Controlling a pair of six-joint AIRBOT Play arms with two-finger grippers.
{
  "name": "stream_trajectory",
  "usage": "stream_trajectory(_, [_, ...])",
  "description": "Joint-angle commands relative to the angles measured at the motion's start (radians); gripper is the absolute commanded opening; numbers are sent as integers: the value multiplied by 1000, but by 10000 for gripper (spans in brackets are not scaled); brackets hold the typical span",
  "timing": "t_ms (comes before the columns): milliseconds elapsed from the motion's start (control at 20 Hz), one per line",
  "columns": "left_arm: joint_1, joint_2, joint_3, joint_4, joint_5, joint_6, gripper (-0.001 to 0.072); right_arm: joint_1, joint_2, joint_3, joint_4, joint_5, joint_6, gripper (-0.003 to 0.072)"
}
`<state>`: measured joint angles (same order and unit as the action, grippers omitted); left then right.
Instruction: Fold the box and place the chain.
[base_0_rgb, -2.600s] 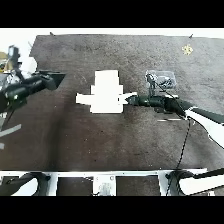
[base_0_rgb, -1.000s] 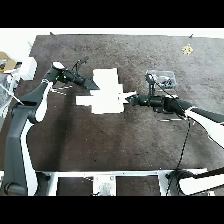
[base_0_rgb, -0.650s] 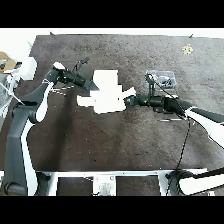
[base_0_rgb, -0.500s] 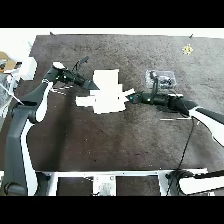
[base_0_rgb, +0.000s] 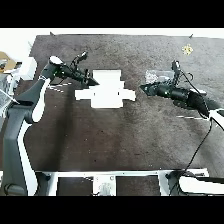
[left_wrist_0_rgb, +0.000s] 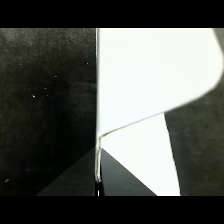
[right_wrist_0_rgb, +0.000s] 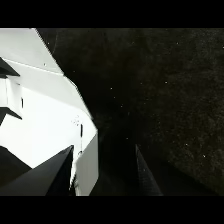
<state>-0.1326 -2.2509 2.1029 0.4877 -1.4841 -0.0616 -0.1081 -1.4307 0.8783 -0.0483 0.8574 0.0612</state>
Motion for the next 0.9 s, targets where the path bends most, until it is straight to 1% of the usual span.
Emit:
stream_trajectory(0, [0,5,-2,47,53,130,8,-9,7,-1,-28,11,3,436])
stream_trajectory(150, [3,5,-69,43,89,215,7,-9,7,-1,-61,11,2,436])
stream_trajectory(250, [3,5,-124,14,113,271,6,-9,7,-1,-64,11,2,435])
stream_trajectory(350, [3,5,-155,-6,149,285,6,-9,7,-1,-69,11,1,436])
stream_trajectory(550, [3,5,-163,-1,168,309,7,-1,7,-1,-132,10,-18,436])
stream_trajectory(700, [3,-1,-165,35,166,304,9,37,7,0,-139,-10,-97,438])
stream_trajectory(750, [3,-1,-167,44,165,303,9,53,7,0,-139,-19,-131,450])
stream_trajectory(850, [3,-1,-170,44,155,297,10,94,7,0,-142,-42,-220,455])
